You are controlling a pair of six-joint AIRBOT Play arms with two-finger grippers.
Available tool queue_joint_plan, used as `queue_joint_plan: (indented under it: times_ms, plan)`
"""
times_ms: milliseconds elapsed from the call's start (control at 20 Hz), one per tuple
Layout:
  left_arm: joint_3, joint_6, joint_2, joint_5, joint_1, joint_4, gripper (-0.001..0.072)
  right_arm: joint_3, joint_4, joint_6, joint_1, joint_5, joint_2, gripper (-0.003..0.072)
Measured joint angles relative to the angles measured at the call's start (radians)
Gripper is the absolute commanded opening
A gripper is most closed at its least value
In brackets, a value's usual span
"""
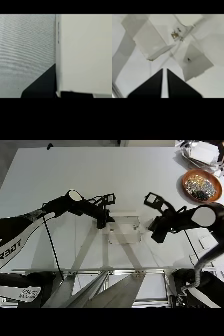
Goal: Fold the box and place the chain.
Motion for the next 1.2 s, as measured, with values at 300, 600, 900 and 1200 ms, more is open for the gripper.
queue_joint_plan:
  times_ms: [300,600,900,1200]
  plan:
    - [0.0,0.0,0.0,0.0,0.0,0.0,0.0013,-0.028,0.027,-0.249,0.069,-0.037,-0.068,0.0672]
    - [0.0,0.0,0.0,0.0,0.0,0.0,0.0013,-0.193,0.004,-0.428,0.113,-0.246,0.024,0.0688]
    - [0.0,0.0,0.0,0.0,0.0,0.0,0.0013,-0.346,0.001,-0.5,0.209,-0.434,0.092,0.0685]
    - [0.0,0.0,0.0,0.0,0.0,0.0,0.0013,-0.375,0.003,-0.512,0.259,-0.572,0.017,0.0674]
